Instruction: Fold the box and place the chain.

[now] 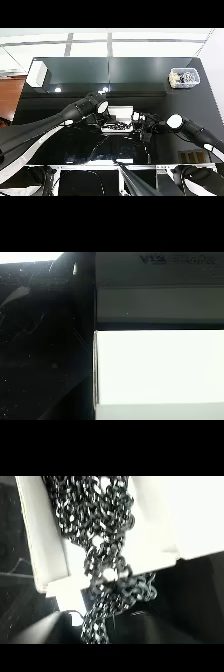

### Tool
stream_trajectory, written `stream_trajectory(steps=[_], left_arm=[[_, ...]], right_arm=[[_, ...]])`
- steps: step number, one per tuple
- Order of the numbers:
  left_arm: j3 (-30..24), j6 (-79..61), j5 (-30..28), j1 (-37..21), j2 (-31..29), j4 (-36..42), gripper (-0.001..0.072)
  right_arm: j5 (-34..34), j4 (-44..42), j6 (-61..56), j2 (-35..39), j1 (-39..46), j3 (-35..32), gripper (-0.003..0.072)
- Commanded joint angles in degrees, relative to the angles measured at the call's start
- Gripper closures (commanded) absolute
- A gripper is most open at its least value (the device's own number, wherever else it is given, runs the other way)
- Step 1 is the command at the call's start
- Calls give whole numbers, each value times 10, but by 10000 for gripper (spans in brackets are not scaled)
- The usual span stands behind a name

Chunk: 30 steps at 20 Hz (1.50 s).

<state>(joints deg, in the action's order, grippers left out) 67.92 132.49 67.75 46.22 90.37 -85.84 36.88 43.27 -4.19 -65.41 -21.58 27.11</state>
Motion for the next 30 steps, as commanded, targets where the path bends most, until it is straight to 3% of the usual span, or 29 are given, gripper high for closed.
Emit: stream_trajectory(steps=[1,2,3,7,11,15,17,19,23,30], left_arm=[[0,0,0,0,0,0,681],[0,0,0,0,0,0,681],[0,0,0,0,0,0,681],[0,0,0,0,0,0,681],[0,0,0,0,0,0,681],[0,0,1,0,0,0,681],[0,0,1,0,0,0,681],[0,0,1,0,0,0,681],[0,0,1,0,0,0,681],[0,0,0,0,0,0,681]], right_arm=[[3,3,4,-8,0,0,243],[4,4,-18,-5,0,0,573],[3,10,-44,2,1,0,672],[15,102,-225,72,2,4,667],[134,174,-411,176,39,68,667],[242,118,-510,218,59,201,667],[249,36,-511,218,59,255,667],[214,-38,-510,218,59,277,667],[200,-88,-511,185,52,265,666],[194,-86,-489,66,7,156,667]])
